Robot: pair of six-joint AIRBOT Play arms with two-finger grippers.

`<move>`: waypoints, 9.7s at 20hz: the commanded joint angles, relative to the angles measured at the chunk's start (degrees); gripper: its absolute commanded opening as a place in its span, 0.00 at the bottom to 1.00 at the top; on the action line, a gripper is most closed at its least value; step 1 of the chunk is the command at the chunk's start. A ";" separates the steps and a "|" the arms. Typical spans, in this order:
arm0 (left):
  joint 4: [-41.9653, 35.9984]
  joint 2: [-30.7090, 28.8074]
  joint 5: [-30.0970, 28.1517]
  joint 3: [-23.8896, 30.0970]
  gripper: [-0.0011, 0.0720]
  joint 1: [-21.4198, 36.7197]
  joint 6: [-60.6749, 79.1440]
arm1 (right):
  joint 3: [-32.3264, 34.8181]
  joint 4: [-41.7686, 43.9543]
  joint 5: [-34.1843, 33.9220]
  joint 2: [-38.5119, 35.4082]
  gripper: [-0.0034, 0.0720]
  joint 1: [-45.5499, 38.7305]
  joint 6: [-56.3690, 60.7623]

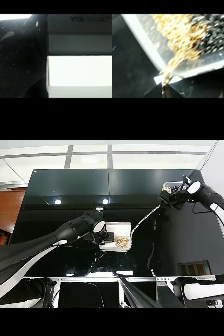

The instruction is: Fold the box and place the chain.

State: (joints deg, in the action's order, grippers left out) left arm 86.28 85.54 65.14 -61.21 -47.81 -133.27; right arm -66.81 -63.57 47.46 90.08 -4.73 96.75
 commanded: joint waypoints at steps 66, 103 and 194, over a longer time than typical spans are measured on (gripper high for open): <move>0.02 0.00 -0.28 0.00 0.05 0.02 0.00 | 21.49 -5.53 8.59 -38.45 0.39 12.46 -9.57; -51.47 -23.04 -24.44 27.76 0.71 26.67 106.33 | 21.51 -6.97 6.21 -38.38 0.39 9.99 -8.68; -60.39 -9.70 -24.65 25.66 0.40 17.86 154.07 | 19.87 14.38 12.85 -23.41 0.98 27.74 -82.77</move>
State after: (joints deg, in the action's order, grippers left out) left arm 25.87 75.79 40.53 -35.55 -29.95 20.80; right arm -48.05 -46.48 60.64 66.72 20.64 15.09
